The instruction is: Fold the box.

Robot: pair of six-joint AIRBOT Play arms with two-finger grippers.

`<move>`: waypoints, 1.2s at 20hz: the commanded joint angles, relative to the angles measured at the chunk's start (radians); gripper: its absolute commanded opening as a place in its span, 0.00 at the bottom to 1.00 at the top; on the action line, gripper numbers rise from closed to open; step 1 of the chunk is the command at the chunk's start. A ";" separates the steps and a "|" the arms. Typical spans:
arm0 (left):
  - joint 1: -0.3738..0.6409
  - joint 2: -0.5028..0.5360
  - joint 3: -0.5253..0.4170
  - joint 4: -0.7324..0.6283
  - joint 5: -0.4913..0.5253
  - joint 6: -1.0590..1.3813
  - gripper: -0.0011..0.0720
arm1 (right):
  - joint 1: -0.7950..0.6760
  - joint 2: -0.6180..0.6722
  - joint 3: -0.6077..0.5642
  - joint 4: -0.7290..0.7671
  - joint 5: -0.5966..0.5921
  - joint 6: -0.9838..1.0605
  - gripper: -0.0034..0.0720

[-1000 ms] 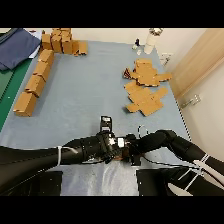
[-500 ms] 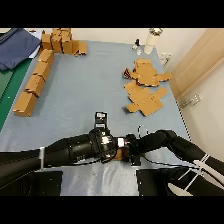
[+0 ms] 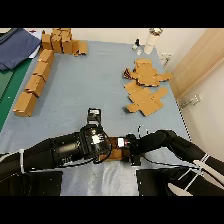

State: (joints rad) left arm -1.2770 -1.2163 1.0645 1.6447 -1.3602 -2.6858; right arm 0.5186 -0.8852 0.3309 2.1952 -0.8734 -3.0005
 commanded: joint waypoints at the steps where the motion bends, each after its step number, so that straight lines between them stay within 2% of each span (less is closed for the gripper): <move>1: 0.001 0.013 -0.017 0.002 -0.090 0.197 0.03 | 0.000 0.001 0.000 0.000 0.000 0.000 0.72; 3: 0.001 0.016 -0.073 -0.003 -0.046 0.394 0.03 | 0.000 0.001 0.000 0.000 0.000 0.000 0.72; 5: 0.005 0.042 -0.167 -0.086 0.122 0.678 0.03 | 0.000 0.001 0.000 0.000 0.000 0.000 0.72; 7: 0.060 0.100 -0.295 -0.321 0.304 1.014 0.03 | 0.000 0.001 0.000 0.000 0.000 0.000 0.72; 8: 0.115 0.135 -0.360 -0.459 0.348 1.184 0.03 | 0.000 0.001 0.000 0.000 0.000 0.000 0.72; 10: 0.243 0.196 -0.455 -0.657 0.336 1.521 0.03 | 0.000 0.001 0.000 0.000 0.000 0.000 0.72; 11: 0.294 0.221 -0.486 -0.681 0.329 1.665 0.03 | 0.000 0.001 0.000 0.000 0.000 0.000 0.72; 12: 0.339 0.250 -0.518 -0.671 0.365 1.799 0.03 | 0.000 0.001 0.000 0.000 0.000 0.000 0.72; 15: 0.407 0.354 -0.642 -0.633 0.626 2.057 0.03 | 0.000 0.001 0.000 0.000 0.000 0.000 0.72; 16: 0.418 0.395 -0.685 -0.610 0.684 2.113 0.03 | 0.001 0.001 0.000 0.000 0.000 0.000 0.72; 18: 0.420 0.450 -0.725 -0.559 0.695 2.140 0.03 | 0.000 0.001 0.000 0.000 0.000 0.000 0.72; 19: 0.420 0.457 -0.728 -0.560 0.694 2.140 0.08 | 0.000 0.001 0.000 0.000 0.000 0.000 0.72; 20: 0.416 0.453 -0.728 -0.583 0.704 2.140 0.62 | 0.000 0.001 0.000 0.000 0.000 0.000 0.72; 21: 0.406 0.443 -0.728 -0.620 0.728 2.141 0.96 | 0.000 0.001 0.000 0.000 0.000 0.000 0.72; 24: 0.342 0.409 -0.727 -0.684 0.850 2.204 0.97 | 0.000 0.001 0.000 0.000 0.000 0.000 0.72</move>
State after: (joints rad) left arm -0.8993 -0.7967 0.3496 1.0130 -0.6270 -0.5629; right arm 0.5186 -0.8852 0.3309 2.1952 -0.8738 -3.0001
